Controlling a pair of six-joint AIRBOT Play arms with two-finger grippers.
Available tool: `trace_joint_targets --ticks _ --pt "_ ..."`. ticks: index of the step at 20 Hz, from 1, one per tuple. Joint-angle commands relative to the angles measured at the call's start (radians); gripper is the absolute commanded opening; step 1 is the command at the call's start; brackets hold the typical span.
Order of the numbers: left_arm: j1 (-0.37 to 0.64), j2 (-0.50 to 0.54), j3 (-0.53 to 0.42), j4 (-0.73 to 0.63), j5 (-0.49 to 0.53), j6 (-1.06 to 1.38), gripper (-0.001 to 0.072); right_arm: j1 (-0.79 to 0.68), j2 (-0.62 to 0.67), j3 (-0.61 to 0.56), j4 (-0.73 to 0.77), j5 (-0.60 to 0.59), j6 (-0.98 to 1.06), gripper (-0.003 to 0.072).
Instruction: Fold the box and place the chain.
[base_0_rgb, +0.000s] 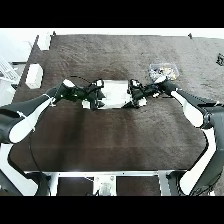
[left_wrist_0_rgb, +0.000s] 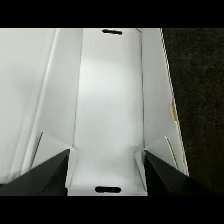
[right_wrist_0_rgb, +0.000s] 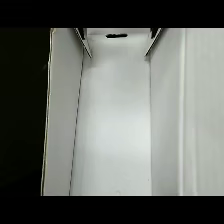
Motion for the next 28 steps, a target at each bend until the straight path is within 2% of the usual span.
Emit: trace_joint_targets --ticks 1,6,7,9,12,18,26,28 --pt "0.000 0.000 0.000 0.000 0.006 -0.002 0.0669 0.001 0.000 0.000 0.000 0.001 0.000 0.0592" --pt "0.000 0.000 0.000 0.000 0.009 -0.003 0.0657 0.001 0.000 0.000 0.000 0.001 0.000 0.0592" --pt "0.000 0.000 0.000 0.001 0.009 -0.002 0.0561 0.001 0.000 0.000 0.000 0.001 0.000 0.0593" --pt "0.000 0.000 0.000 0.002 0.009 -0.001 0.0436 0.001 0.000 0.000 0.000 0.001 0.000 0.0592" --pt "0.002 0.000 0.000 0.008 0.005 -0.002 0.0035 0.001 0.000 0.000 0.000 0.001 0.000 0.0593" --pt "0.027 0.019 0.000 0.011 -0.058 0.003 0.0019 0.001 0.000 0.000 0.000 0.001 0.000 0.0592" --pt "0.149 0.177 0.000 0.020 -0.270 0.003 0.0018 0.001 0.000 0.000 0.000 0.001 0.000 0.0592" --pt "0.182 0.214 -0.001 0.021 -0.293 -0.051 0.0017 0.001 0.000 0.000 0.000 0.001 0.000 0.0592"
